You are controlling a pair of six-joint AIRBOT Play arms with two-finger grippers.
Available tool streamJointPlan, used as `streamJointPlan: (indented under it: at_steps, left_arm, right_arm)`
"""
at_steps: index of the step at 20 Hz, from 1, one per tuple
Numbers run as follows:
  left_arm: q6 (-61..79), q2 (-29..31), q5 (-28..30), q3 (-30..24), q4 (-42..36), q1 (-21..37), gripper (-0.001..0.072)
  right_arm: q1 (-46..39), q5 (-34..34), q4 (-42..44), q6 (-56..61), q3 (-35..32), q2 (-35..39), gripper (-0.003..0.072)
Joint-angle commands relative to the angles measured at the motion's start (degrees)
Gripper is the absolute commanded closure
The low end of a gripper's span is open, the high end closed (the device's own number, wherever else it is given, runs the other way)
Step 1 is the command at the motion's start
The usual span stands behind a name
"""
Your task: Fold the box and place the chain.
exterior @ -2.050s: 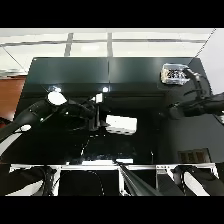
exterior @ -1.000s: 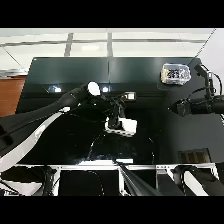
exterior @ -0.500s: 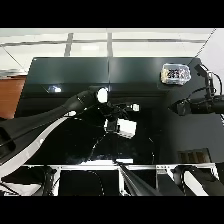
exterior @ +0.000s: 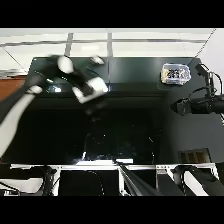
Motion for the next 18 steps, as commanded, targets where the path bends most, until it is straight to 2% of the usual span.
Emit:
streamJointPlan:
  at_steps: [1, 4, 7, 13, 15, 16, 17, 18]
  left_arm:
    - [-6.1, -0.5, 1.8, 4.2, 2.2, 18.8, 0.0420]
    - [-7.6, -5.4, 2.1, 10.5, -1.6, 30.7, 0.0420]
    - [-12.5, -13.4, 1.3, 18.4, -1.7, 36.0, 0.0419]
    - [-18.0, -28.7, 0.2, 35.6, -1.8, 33.5, 0.0419]
    - [-22.8, -30.5, 0.7, 36.5, -3.2, 32.9, 0.0415]
    - [-23.0, -30.4, 0.8, 36.2, -4.8, 32.9, 0.0379]
    - [-23.0, -30.1, 0.6, 36.3, -6.1, 32.9, 0.0128]
    - [-23.7, -29.2, -0.2, 36.3, -6.6, 32.9, -0.0006]
  right_arm:
    - [0.0, -2.2, 1.3, 0.2, 0.0, 0.0, 0.0672]
    - [0.0, -4.5, 1.5, 0.2, 0.0, 0.0, 0.0672]
    - [0.0, -4.9, 1.6, 0.2, 0.0, 0.0, 0.0672]
    - [0.0, -4.7, 1.6, 1.1, 0.0, 0.0, 0.0672]
    - [0.0, -4.6, 1.6, 1.0, 0.0, 0.0, 0.0673]
    - [0.0, -4.4, 1.6, 1.0, 0.0, 0.0, 0.0672]
    - [0.0, -4.0, 1.6, 1.0, 0.0, 0.0, 0.0672]
    - [0.0, -3.7, 1.6, 1.0, 0.0, 0.0, 0.0672]
